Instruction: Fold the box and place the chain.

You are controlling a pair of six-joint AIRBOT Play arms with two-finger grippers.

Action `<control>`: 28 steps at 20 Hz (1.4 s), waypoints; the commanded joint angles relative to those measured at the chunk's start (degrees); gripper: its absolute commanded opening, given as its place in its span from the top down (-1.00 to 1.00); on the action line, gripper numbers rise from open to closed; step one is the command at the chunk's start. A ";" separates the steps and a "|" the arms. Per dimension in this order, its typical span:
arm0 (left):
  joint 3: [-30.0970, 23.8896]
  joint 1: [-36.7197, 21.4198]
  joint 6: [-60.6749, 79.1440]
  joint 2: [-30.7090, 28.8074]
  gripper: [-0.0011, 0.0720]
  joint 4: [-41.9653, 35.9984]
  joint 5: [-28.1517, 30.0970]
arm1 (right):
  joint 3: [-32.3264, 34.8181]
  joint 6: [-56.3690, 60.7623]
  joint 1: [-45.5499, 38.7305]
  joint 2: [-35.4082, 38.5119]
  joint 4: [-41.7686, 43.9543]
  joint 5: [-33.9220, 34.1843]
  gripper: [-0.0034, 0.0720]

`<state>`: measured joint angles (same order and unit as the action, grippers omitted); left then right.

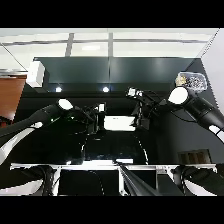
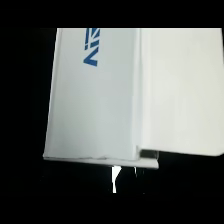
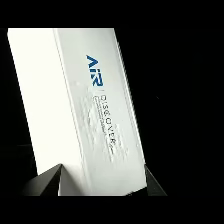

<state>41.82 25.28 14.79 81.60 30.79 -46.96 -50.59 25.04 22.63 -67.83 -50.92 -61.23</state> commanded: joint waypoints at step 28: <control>0.04 0.04 0.02 0.04 -0.14 0.02 0.00 | 0.02 -0.02 1.53 -2.16 -0.15 -1.70 0.19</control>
<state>41.82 25.30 14.83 81.60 30.81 -46.94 -50.59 25.10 24.14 -70.02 -51.31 -62.35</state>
